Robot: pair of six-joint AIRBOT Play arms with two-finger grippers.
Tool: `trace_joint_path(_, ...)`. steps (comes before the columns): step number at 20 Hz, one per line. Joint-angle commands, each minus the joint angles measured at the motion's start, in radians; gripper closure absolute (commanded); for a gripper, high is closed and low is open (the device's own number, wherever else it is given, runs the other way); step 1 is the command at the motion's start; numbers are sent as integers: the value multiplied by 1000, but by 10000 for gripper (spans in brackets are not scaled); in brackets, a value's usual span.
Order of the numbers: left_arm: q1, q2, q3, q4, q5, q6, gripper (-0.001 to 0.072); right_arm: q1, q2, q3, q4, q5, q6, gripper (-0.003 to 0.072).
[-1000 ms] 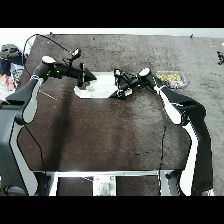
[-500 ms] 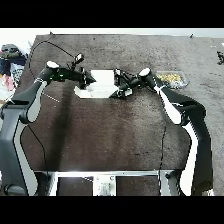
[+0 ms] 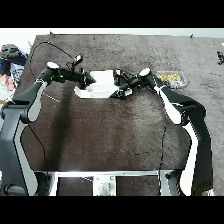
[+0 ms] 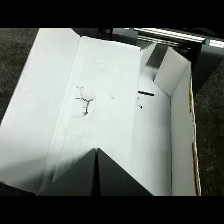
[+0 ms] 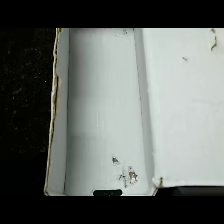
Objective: Fold the box and place the chain.
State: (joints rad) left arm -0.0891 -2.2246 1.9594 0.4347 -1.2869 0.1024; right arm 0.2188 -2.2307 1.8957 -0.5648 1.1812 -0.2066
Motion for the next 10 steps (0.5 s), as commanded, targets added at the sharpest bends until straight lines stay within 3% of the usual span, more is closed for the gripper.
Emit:
trace_joint_path(1, 22, 3, 48, -22, -57, -1, 698, 1, 1, 0, 0, 1, 1, 183)
trace_joint_path(7, 95, 94, 74, -7, -178, 3, 699, 1, 1, 0, 0, 1, 1, 183)
trace_joint_path(10, 118, 129, 73, 68, -254, 4, 697, 1, 1, 0, 0, 1, 1, 183)
